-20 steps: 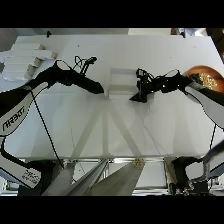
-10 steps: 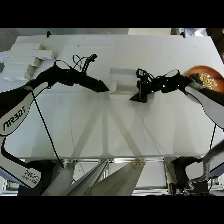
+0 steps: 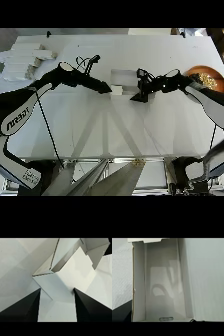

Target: Fold the box and place the chain.

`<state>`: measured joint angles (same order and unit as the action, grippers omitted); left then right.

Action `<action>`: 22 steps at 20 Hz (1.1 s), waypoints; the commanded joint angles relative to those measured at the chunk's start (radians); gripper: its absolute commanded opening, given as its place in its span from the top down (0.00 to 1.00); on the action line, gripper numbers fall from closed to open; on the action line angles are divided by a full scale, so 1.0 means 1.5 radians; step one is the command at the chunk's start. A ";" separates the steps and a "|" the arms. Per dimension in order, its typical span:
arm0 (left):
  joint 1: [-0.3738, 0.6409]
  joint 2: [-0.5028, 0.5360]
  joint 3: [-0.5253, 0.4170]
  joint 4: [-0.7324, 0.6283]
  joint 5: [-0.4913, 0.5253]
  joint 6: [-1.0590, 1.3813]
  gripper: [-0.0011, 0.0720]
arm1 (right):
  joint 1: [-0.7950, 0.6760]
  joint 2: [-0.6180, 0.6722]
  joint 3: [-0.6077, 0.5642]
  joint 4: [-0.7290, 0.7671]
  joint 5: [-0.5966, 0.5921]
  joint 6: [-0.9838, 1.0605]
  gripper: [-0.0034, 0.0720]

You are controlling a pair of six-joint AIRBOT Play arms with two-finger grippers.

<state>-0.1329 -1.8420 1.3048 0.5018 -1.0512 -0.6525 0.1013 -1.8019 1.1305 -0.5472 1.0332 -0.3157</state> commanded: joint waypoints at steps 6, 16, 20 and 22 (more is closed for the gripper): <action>-0.022 0.001 -0.001 0.002 0.038 -0.032 0.35 | 0.001 -0.001 0.000 0.002 -0.001 0.001 0.30; -0.011 0.036 -0.001 0.023 0.026 -0.034 0.35 | 0.001 -0.001 0.000 0.002 -0.001 0.001 0.30; -0.007 0.051 -0.001 0.020 0.028 -0.011 0.25 | 0.001 -0.001 0.000 0.002 -0.001 0.001 0.30; -0.013 0.044 -0.001 0.019 0.028 0.009 0.25 | 0.001 -0.001 0.000 0.002 -0.001 0.001 0.30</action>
